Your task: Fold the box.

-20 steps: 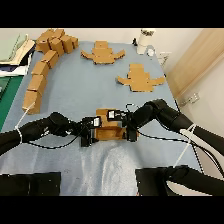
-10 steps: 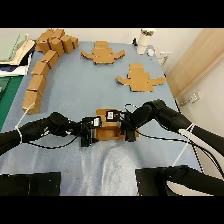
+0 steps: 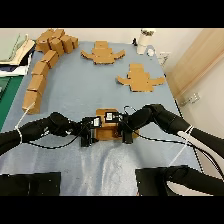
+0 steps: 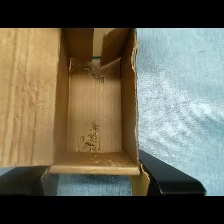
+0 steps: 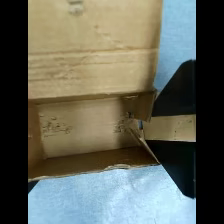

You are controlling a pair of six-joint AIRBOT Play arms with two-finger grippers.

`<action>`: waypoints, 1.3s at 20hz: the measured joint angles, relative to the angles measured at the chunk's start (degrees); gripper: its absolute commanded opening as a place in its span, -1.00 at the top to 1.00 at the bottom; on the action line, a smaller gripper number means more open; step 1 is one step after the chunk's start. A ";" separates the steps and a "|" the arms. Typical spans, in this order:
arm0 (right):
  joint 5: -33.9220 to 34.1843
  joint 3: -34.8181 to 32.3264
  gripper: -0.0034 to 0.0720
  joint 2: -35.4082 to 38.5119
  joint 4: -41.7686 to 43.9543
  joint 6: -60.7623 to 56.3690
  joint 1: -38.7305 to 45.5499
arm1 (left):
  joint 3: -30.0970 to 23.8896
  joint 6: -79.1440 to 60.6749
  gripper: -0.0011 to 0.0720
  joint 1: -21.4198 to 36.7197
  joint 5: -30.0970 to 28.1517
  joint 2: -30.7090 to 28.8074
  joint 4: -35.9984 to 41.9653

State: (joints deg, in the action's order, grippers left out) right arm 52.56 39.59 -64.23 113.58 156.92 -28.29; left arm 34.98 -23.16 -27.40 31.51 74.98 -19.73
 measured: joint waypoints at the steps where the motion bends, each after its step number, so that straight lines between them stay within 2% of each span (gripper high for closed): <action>1: -0.74 -0.26 0.43 0.00 0.50 0.42 0.00 | 0.00 0.00 -0.47 0.00 0.00 0.00 0.00; 4: -2.40 -0.70 0.43 0.00 1.49 1.55 0.00 | 0.00 0.04 -0.47 0.00 0.00 0.00 0.02; 5: -2.75 -0.79 0.34 0.00 1.79 1.75 -0.02 | 0.00 0.04 -0.47 0.00 0.00 0.00 0.02; 6: -2.97 -0.85 0.10 0.00 2.12 2.03 0.00 | 0.00 0.04 -0.47 0.00 -0.02 0.00 0.02; 9: -3.61 -1.05 -0.43 0.00 2.82 2.54 -0.02 | 0.00 0.04 -0.47 0.00 -0.02 0.00 0.02; 10: -3.72 -1.16 -0.53 0.00 2.97 2.58 -0.02 | 0.00 0.04 -0.47 0.00 -0.02 0.00 0.02; 24: -3.98 -1.79 -0.52 0.02 3.72 2.80 0.00 | 0.00 0.00 -0.47 0.00 -0.02 0.00 0.00; 25: -3.91 -1.79 -0.50 0.02 3.72 2.78 0.00 | 0.00 0.00 -0.47 0.00 -0.02 0.00 0.00; 26: -3.85 -1.79 -0.33 0.02 3.72 2.78 0.00 | 0.00 0.00 -0.47 0.00 -0.02 0.00 0.00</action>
State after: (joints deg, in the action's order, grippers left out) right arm 48.71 37.80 -64.20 117.30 159.70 -28.29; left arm 34.98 -23.16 -27.40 31.48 74.98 -19.73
